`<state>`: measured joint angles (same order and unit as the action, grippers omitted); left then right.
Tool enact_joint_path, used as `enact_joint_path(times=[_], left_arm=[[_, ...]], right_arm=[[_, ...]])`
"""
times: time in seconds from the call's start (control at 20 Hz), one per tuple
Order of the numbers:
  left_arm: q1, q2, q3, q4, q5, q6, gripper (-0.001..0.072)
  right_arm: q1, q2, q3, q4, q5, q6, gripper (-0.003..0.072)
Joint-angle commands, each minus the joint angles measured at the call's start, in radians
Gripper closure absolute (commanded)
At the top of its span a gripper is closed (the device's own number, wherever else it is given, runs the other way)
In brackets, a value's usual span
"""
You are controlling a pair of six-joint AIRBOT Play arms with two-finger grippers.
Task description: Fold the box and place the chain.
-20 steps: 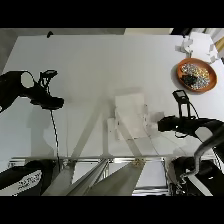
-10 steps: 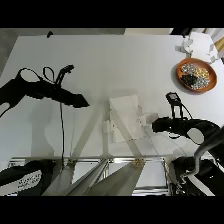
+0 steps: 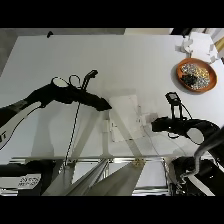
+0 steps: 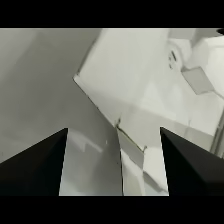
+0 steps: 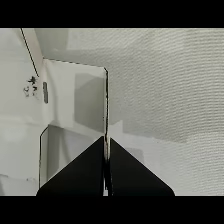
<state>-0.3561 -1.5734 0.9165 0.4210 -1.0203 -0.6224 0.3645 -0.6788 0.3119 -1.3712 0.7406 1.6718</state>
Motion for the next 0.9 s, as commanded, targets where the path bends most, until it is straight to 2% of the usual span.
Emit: enact_joint_path(times=[0.0,0.15,0.2,0.55,0.6,0.65,0.75,0.8,0.85], left_arm=[[-0.046,-0.088,0.042,-0.081,0.031,0.039,0.0084],[-0.085,-0.147,0.111,-0.075,-0.006,0.038,0.0092],[-0.099,-0.154,0.125,-0.056,-0.005,0.039,0.0131],[-0.106,-0.154,0.145,0.157,-0.069,0.039,0.0495],[-0.106,-0.151,0.145,0.154,-0.06,0.046,0.0623],[-0.106,-0.145,0.145,0.154,-0.045,0.073,0.0704],[-0.106,-0.125,0.145,0.146,-0.03,0.166,0.0706],[-0.106,-0.11,0.145,0.142,-0.031,0.236,0.0707],[-0.107,-0.09,0.145,0.141,-0.031,0.303,0.0707]], right_arm=[[0.001,-0.001,-0.001,0.011,-0.001,0.0,0.0672],[0.001,-0.001,-0.001,0.011,-0.001,0.0,0.0672],[0.001,-0.001,-0.001,0.011,-0.001,0.0,0.0672],[0.001,-0.001,-0.001,0.011,0.0,0.0,0.0672],[0.001,-0.001,-0.001,0.011,0.0,0.0,0.0672],[0.001,-0.001,-0.001,0.012,0.0,0.0,0.0671],[0.001,0.0,0.0,0.019,-0.001,0.0,0.0669],[0.001,0.003,0.0,0.018,0.0,-0.001,0.0621],[0.001,0.011,0.006,0.018,0.003,-0.001,0.0489]])
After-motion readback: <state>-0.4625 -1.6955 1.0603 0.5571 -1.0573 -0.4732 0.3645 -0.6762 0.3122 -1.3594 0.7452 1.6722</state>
